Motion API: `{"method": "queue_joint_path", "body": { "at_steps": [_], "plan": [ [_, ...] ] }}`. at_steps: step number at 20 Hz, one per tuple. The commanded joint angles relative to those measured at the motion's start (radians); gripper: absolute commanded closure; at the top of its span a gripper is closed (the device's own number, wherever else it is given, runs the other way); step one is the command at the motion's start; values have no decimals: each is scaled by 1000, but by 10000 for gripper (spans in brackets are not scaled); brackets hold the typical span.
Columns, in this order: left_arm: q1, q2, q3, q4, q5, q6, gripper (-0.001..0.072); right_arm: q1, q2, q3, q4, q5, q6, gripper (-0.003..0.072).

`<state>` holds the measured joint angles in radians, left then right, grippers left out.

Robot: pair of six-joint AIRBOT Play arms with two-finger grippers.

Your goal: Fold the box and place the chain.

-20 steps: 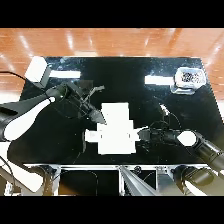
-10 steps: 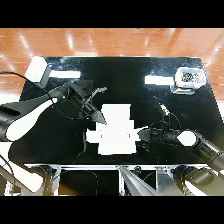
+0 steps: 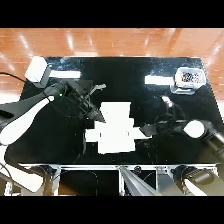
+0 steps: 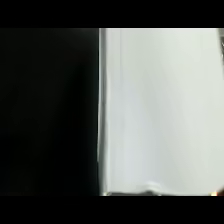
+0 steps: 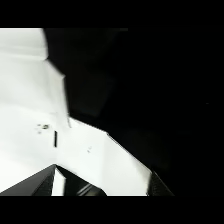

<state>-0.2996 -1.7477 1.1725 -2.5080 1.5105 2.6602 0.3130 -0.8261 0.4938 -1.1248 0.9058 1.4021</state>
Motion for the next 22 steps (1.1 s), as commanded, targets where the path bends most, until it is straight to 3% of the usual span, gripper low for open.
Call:
{"method": "queue_joint_path", "body": {
  "at_steps": [1, 4, 6, 8, 11, 18, 22],
  "plan": [
    [-3, 136, -55, -2, -92, 142, 697, -121, 1, 165, -197, 218, 0, -27],
    [-11, 356, -202, -6, -308, 339, 696, -182, 1, 250, -262, 210, -2, -27],
    [-18, 473, -297, 10, -492, 343, 694, -190, 1, 264, -296, 151, -8, -27],
    [-37, 520, -332, 51, -558, 343, 694, -190, 1, 264, -329, 66, -23, -27],
    [-114, 504, -332, 180, -650, 343, 694, -190, 0, 264, -354, -56, -43, -27],
    [-163, 378, -332, 201, -640, 342, 691, -189, 0, 262, -350, -88, -53, -27],
    [-164, 363, -331, 150, -615, 331, 691, -190, 0, 262, -350, -77, -52, -27]
  ]
}}
